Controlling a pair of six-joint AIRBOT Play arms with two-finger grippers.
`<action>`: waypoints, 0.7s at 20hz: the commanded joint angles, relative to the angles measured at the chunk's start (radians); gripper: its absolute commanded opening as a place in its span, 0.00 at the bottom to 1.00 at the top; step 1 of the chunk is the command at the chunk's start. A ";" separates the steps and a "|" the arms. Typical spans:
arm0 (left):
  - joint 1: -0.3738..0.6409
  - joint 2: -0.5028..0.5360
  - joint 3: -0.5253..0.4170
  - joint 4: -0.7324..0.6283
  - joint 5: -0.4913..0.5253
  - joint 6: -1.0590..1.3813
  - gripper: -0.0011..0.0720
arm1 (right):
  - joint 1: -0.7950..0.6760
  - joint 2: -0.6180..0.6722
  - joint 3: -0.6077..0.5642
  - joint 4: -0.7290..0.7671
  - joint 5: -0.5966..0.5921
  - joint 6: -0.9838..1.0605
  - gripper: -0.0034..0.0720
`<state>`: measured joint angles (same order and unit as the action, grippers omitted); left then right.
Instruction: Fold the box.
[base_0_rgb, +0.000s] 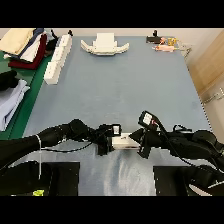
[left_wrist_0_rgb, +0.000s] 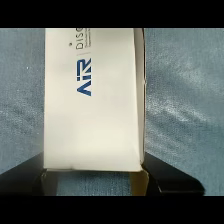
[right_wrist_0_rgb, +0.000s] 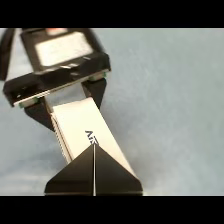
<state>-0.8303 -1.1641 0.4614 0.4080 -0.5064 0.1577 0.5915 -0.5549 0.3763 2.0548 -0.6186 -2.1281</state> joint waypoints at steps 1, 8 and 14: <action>0.001 0.000 0.001 0.000 0.000 0.000 0.72 | -0.011 -0.003 -0.062 0.115 0.098 0.309 0.05; 0.001 0.000 0.001 0.000 0.000 0.000 0.72 | 0.031 -0.003 -0.158 0.263 0.229 0.325 0.05; 0.001 0.000 0.001 0.000 0.000 0.000 0.72 | 0.083 -0.003 -0.184 0.257 0.264 0.324 0.05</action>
<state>-0.8303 -1.1641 0.4614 0.4080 -0.5064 0.1577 0.6548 -0.5575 0.2115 2.3062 -0.3843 -1.8099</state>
